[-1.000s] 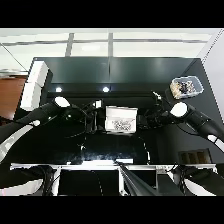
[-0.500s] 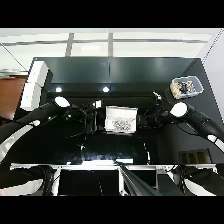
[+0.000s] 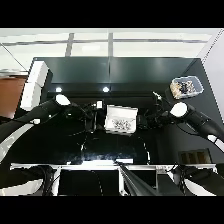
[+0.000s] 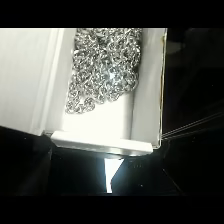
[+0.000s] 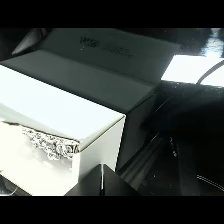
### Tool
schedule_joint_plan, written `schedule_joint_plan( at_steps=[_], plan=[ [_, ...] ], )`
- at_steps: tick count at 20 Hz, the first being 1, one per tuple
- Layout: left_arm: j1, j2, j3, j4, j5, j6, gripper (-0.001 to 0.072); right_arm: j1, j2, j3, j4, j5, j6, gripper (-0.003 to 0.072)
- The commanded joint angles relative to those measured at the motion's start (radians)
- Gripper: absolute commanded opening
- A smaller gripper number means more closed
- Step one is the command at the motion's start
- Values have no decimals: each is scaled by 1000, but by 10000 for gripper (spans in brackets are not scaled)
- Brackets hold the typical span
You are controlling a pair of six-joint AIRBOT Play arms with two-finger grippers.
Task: Fold the box and place the chain.
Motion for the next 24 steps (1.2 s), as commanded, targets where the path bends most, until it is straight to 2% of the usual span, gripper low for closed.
schedule_joint_plan(
  at_steps=[1, 8, 18, 24],
  plan=[
    [-13, -4, 4, 3, -3, 20, 705, 1, -1, -1, 0, 1, 0, 20],
    [-13, -4, 4, 3, -105, 43, 704, 1, -1, -1, 0, 1, 0, 20],
    [6, -3, 4, 6, -51, 7, 705, 1, -1, -1, 0, 3, 0, 20],
    [35, -3, 4, 12, -53, -4, 705, 1, -1, -1, 0, 3, 0, 19]
  ],
)
